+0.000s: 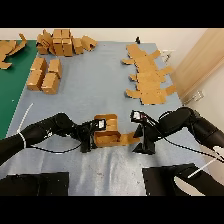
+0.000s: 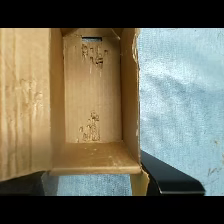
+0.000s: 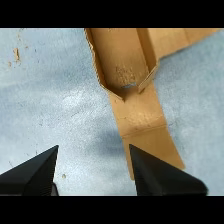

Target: Fold the box.

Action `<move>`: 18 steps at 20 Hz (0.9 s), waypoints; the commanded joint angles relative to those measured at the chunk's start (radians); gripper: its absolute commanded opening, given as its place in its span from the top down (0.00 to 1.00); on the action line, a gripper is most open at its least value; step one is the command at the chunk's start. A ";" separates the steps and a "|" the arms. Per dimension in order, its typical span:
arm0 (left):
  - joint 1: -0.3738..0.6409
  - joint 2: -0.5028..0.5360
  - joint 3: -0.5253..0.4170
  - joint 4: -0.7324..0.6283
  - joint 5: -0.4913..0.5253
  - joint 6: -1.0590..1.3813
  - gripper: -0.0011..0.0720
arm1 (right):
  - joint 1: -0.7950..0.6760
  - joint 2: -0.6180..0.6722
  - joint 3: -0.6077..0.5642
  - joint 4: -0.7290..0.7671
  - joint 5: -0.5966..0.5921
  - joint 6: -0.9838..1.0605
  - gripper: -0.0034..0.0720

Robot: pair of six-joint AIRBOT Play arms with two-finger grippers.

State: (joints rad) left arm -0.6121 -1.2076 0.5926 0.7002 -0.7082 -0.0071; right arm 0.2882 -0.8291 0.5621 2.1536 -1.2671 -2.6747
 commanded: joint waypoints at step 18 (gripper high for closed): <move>0.001 -0.001 0.000 -0.009 0.002 -0.001 0.28 | 0.000 -0.103 -0.037 -0.003 0.186 0.913 0.95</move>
State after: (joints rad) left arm -0.6121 -1.2083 0.5926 0.6918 -0.7059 -0.0078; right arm 0.2882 -0.8997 0.5476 2.1700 -1.0981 -1.7729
